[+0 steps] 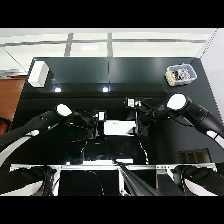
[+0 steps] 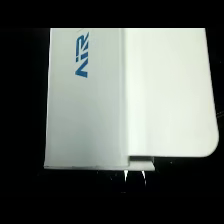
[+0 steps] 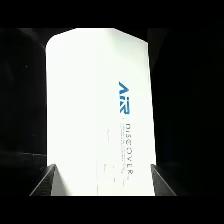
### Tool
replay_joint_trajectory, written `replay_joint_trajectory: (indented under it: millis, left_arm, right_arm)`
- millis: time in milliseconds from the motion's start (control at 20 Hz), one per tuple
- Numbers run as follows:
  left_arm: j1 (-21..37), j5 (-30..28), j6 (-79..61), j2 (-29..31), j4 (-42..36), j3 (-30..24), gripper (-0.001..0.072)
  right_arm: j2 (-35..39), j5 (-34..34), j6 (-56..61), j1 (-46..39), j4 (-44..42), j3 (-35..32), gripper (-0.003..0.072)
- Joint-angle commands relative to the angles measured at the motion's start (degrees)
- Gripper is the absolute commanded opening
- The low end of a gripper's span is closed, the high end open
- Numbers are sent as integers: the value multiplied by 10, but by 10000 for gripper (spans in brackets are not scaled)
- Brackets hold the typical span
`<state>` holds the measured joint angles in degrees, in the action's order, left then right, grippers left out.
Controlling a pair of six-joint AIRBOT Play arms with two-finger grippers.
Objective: Fold the box and place the chain.
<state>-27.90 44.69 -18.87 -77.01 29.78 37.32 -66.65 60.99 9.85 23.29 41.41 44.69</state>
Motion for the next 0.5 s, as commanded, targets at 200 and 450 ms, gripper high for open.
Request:
replay_joint_trajectory:
  millis: [200, 450]
  left_arm:
    - [0, -1, 0, 0, 1, 0, 375]
    - [0, -1, 0, 0, 1, 0, 375]
  right_arm:
    - [0, -18, 56, 0, 37, 1, 377]
    - [0, -21, 57, 0, 36, 1, 190]
